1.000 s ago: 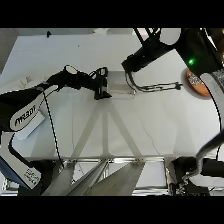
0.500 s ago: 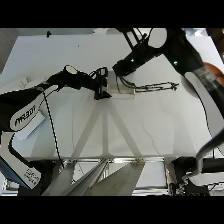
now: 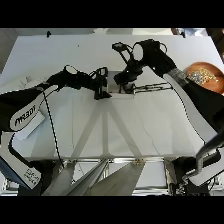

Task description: Fold the box and place the chain.

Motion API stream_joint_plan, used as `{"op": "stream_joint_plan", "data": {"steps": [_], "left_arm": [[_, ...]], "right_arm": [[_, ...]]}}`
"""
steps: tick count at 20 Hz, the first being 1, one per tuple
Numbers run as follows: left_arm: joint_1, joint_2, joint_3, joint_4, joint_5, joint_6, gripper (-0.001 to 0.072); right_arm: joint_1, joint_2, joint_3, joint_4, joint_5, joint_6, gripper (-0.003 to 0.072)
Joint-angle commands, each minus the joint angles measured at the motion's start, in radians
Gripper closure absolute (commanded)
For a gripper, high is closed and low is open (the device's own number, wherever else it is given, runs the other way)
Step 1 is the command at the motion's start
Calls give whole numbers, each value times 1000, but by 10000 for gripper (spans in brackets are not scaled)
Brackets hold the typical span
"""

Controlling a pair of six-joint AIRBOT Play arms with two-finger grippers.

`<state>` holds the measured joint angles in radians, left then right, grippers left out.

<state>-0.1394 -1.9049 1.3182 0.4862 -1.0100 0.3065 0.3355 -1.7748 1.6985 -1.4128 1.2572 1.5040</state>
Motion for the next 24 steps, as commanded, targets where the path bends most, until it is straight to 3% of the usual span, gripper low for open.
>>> {"op": "stream_joint_plan", "data": {"steps": [1,8,10,13,14,24], "left_arm": [[1,1,0,0,0,0,283],[1,1,0,0,0,0,283],[1,1,0,0,0,0,283],[1,1,0,0,0,0,283],[1,1,0,0,0,0,283],[1,1,0,0,0,0,283]], "right_arm": [[1,-7,0,-40,24,30,353],[-111,122,0,-308,143,-26,340],[-200,119,0,-309,203,8,203],[-327,96,0,-307,247,19,193],[-364,89,-1,-306,245,27,114],[-550,-55,-1,-298,185,43,110]]}}
